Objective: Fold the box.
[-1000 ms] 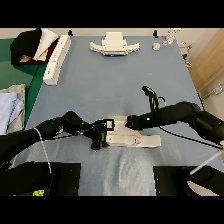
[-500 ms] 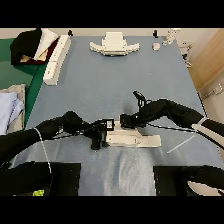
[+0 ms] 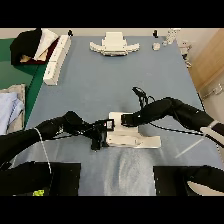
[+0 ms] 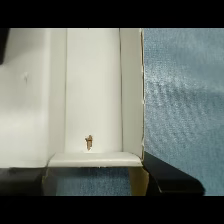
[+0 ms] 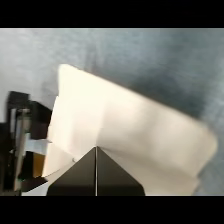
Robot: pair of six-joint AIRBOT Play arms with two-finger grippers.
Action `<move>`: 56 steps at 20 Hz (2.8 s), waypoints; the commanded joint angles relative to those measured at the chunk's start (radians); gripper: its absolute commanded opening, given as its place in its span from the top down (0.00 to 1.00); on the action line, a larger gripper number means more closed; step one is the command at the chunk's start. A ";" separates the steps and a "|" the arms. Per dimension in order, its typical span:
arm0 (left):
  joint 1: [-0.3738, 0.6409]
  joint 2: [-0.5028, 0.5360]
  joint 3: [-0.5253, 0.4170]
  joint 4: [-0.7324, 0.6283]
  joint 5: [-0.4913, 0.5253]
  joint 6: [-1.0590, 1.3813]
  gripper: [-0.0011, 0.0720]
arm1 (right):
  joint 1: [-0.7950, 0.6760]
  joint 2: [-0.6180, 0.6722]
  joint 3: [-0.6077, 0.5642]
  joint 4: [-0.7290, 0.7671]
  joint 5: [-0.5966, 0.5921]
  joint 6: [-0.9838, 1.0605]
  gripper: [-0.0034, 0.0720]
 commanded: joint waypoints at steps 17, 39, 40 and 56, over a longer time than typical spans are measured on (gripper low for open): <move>0.001 0.000 0.000 0.000 0.001 -0.002 0.36 | 0.000 0.435 -0.204 -0.331 -0.345 -0.879 0.12; 0.001 0.000 0.000 0.000 0.002 -0.002 0.36 | 0.000 0.287 -0.319 -0.191 -0.016 -1.145 0.77; 0.001 0.000 0.000 0.000 0.002 -0.002 0.36 | 0.000 0.285 -0.319 -0.169 -0.009 -1.165 0.80; 0.001 0.000 0.000 0.000 0.001 -0.002 0.36 | 0.000 0.232 -0.319 -0.062 0.040 -1.255 0.22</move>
